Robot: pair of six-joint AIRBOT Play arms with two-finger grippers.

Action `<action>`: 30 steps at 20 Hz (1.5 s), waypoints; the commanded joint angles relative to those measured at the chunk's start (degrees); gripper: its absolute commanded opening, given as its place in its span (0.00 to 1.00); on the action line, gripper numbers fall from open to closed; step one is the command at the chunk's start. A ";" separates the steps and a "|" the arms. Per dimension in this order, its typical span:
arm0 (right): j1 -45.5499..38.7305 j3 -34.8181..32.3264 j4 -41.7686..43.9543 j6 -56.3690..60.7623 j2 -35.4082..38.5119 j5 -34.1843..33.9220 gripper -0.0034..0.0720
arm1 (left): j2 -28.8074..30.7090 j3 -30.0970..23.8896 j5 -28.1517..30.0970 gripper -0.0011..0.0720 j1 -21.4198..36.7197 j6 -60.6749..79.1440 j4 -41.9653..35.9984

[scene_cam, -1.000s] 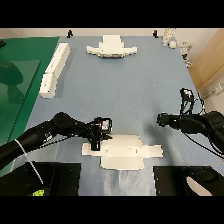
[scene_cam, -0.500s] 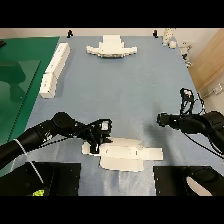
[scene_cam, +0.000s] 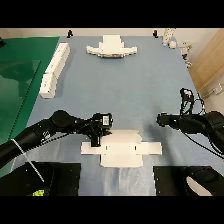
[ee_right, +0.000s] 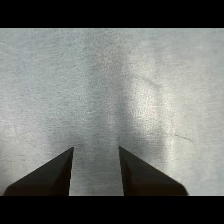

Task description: Fold the box.

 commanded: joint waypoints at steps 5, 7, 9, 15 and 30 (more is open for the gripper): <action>-0.04 0.04 0.11 0.00 -0.02 0.09 0.67 | 0.04 2.29 3.69 0.04 0.11 0.59 3.23; -0.04 0.04 0.11 0.00 -0.02 0.09 0.67 | -0.94 2.29 2.49 0.04 0.09 0.57 3.10; -0.04 0.04 0.13 0.02 -0.02 0.09 0.67 | -2.05 2.23 1.16 0.04 0.09 0.55 2.14; -0.04 0.02 0.13 0.00 -0.02 0.07 0.67 | -2.69 1.51 1.25 0.04 0.09 0.74 0.07; -0.04 0.02 0.13 0.02 -0.02 0.07 0.67 | 5.07 -1.49 7.89 0.03 -0.31 7.08 -1.88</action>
